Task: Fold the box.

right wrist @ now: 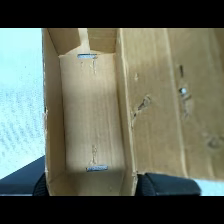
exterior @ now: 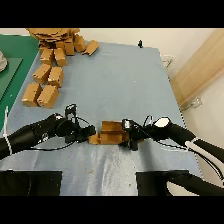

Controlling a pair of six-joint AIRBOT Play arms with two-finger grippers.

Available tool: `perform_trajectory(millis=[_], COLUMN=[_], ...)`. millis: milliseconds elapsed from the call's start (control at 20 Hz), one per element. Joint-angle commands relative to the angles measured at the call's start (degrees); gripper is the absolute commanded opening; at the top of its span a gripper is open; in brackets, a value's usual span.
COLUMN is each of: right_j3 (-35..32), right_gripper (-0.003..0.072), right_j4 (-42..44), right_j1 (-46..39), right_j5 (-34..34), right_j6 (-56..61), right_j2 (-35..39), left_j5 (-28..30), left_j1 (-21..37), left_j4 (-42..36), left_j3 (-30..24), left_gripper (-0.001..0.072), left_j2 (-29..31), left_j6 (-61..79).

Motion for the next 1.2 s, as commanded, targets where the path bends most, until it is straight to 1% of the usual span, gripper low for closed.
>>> perform_trajectory(millis=[0,150,350,700,750,850,950,1150], right_j3=[-0.02,-0.02,-0.02,-0.02,-0.02,-0.02,-0.02,-0.02], right_gripper=[0.0542,0.0542,0.0542,0.0542,0.0542,0.0542,0.0542,0.0542], right_j4=[0.00,0.00,0.00,0.00,0.00,0.00,0.02,0.00], right_j1=[-0.02,-0.02,-0.02,-0.02,-0.02,-0.02,-0.02,-0.02], right_j5=[0.02,0.02,0.02,0.02,0.02,0.02,0.00,0.02], right_j6=[0.02,0.02,0.02,0.02,0.02,0.02,0.02,0.02], right_j2=[0.02,0.02,0.02,0.02,0.02,0.02,0.02,0.02], left_j5=[-0.63,-1.60,-3.67,-5.03,-5.46,-6.54,-6.95,-7.28], left_j1=[0.04,0.02,0.02,-0.44,-1.07,-2.91,-4.74,-5.35], left_j4=[-4.02,-6.47,-6.86,-6.64,-5.44,-0.13,3.21,3.50], left_j3=[0.02,2.25,5.38,7.02,7.10,7.65,9.14,11.96], left_gripper=[0.0011,0.0011,0.0011,0.0010,0.0009,0.0009,0.0009,0.0010], left_j2=[-0.28,-0.28,-0.28,-0.44,-0.59,-0.94,-1.40,-3.23], left_j6=[2.99,9.75,9.66,8.76,6.27,0.13,-2.67,-2.93])
